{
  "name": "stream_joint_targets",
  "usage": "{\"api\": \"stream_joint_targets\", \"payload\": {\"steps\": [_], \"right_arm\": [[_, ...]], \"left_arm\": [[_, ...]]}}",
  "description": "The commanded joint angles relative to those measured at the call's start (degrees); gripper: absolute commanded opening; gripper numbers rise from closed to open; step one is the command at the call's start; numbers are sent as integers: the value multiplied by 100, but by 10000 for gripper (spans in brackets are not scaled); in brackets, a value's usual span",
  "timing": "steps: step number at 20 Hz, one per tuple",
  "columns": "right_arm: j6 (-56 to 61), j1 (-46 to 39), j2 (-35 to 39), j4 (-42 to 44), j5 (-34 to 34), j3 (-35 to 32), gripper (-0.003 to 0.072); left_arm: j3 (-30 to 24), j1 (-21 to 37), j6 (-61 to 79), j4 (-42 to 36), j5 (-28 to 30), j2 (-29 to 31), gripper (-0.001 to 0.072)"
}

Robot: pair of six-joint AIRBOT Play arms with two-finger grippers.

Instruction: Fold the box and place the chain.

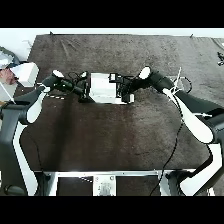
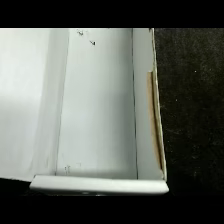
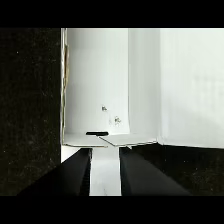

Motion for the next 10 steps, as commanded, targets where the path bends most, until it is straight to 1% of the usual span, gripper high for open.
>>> {"api": "stream_joint_targets", "payload": {"steps": [1,2,3,5,8,10], "right_arm": [[-2,22,-55,144,-109,-2,209],[-61,22,-111,260,-101,-2,125],[-87,22,-168,374,-107,-2,101],[-85,22,-229,413,-125,-2,101],[-243,22,-269,754,-127,-2,101],[-260,20,-271,763,-212,-2,102]], "left_arm": [[2,4,2,0,0,2,370],[2,4,0,0,2,2,370],[2,4,0,0,0,2,370],[2,4,0,0,0,2,370],[2,4,0,0,0,2,370],[2,4,0,0,0,2,370]]}}
